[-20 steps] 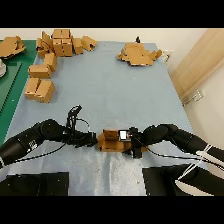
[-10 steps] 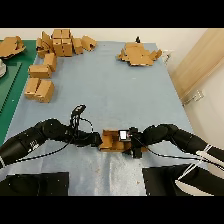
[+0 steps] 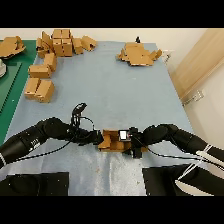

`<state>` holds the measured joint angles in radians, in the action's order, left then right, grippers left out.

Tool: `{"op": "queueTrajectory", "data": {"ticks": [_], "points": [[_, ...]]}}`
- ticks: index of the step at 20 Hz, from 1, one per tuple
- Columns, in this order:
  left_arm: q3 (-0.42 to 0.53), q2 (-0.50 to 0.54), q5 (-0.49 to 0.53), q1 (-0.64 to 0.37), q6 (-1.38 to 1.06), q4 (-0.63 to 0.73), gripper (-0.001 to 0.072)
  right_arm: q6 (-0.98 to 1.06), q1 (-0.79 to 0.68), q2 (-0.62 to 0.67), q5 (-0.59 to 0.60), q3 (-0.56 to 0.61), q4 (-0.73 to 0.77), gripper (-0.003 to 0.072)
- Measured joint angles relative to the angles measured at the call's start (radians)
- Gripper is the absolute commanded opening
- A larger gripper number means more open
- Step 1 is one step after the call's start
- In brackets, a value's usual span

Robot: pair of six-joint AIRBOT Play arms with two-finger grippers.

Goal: Fold the box.

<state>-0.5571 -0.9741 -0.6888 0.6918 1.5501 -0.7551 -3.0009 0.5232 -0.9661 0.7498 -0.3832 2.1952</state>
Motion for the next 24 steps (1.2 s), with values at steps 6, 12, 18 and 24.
{"op": "queueTrajectory", "data": {"ticks": [6,12,18,24], "points": [[-0.004,-0.002,0.021,0.000,0.014,0.000,0.0543,0.000,0.000,0.000,0.000,0.000,0.000,0.0494],[-0.004,-0.004,0.044,0.000,0.019,0.002,0.0543,0.000,0.000,0.000,0.000,0.000,0.000,0.0494],[-0.037,-0.017,0.037,0.053,0.168,-0.133,0.0542,0.000,0.000,0.000,0.000,0.000,0.000,0.0494],[-0.161,-0.105,-0.021,0.213,0.549,-0.491,0.0542,0.000,0.000,0.000,0.000,0.000,0.000,0.0494]]}}
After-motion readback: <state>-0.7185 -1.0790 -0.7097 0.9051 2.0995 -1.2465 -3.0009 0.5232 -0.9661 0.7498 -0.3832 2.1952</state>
